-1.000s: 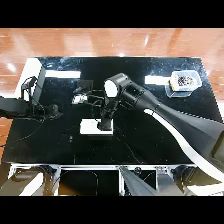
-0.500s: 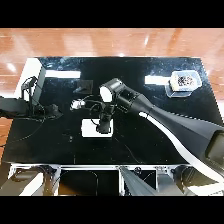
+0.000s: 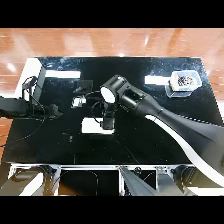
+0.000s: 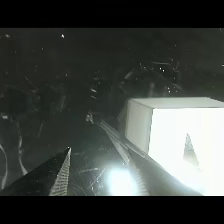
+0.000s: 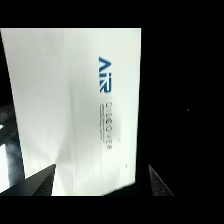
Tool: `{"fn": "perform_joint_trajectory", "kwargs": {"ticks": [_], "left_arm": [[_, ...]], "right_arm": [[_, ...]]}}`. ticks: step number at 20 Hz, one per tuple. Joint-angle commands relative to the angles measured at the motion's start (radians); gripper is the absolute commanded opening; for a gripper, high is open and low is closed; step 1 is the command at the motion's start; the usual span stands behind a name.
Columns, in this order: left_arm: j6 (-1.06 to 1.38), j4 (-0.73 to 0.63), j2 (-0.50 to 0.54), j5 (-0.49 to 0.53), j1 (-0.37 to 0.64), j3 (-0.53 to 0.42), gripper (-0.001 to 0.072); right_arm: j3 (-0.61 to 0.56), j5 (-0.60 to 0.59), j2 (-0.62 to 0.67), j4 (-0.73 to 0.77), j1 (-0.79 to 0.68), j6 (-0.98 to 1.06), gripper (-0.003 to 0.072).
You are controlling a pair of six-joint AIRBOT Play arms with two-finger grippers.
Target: Fold the box and place the chain.
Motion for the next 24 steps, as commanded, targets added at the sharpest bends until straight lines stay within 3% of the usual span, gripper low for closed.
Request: {"fn": "perform_joint_trajectory", "kwargs": {"ticks": [1,6,10,24], "left_arm": [[0.035,0.000,0.000,-0.035,0.000,0.001,0.0466],[0.034,-0.011,0.000,-0.032,0.000,-0.026,0.0466],[0.034,-0.014,0.000,-0.029,0.000,-0.058,0.0466],[0.035,-0.011,0.000,-0.040,0.000,-0.072,0.0466]], "right_arm": [[-0.001,0.060,0.057,-0.088,0.045,0.056,0.0716],[-0.105,-0.088,0.031,-0.094,0.071,0.066,0.0718],[-0.108,-0.156,0.002,-0.098,0.071,0.065,0.0717],[-0.108,-0.149,-0.008,-0.124,0.092,0.104,0.0717]]}}
